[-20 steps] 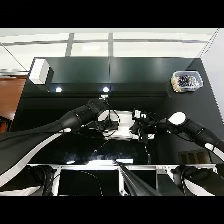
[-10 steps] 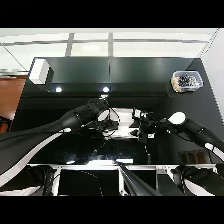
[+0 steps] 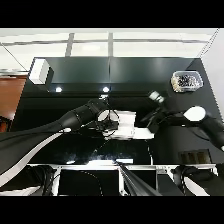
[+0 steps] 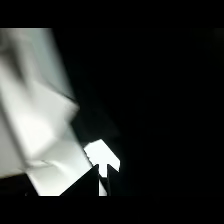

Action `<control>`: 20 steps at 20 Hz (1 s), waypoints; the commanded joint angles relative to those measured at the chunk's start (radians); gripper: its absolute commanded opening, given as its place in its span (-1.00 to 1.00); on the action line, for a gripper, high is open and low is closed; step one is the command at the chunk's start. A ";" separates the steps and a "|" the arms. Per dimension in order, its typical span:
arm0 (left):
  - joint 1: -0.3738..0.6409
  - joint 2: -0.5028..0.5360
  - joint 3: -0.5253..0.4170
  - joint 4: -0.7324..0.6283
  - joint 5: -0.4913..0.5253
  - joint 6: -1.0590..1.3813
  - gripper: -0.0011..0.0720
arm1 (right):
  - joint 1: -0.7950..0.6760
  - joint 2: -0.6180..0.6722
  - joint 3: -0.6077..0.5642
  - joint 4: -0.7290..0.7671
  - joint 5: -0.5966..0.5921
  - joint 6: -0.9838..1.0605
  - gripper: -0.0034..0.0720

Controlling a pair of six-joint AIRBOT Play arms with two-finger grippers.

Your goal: Fold the box and place the chain.

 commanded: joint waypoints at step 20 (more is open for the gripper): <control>0.000 0.000 0.000 0.000 -0.001 0.000 -0.90 | -0.216 -0.342 -0.054 0.358 0.386 0.306 -0.89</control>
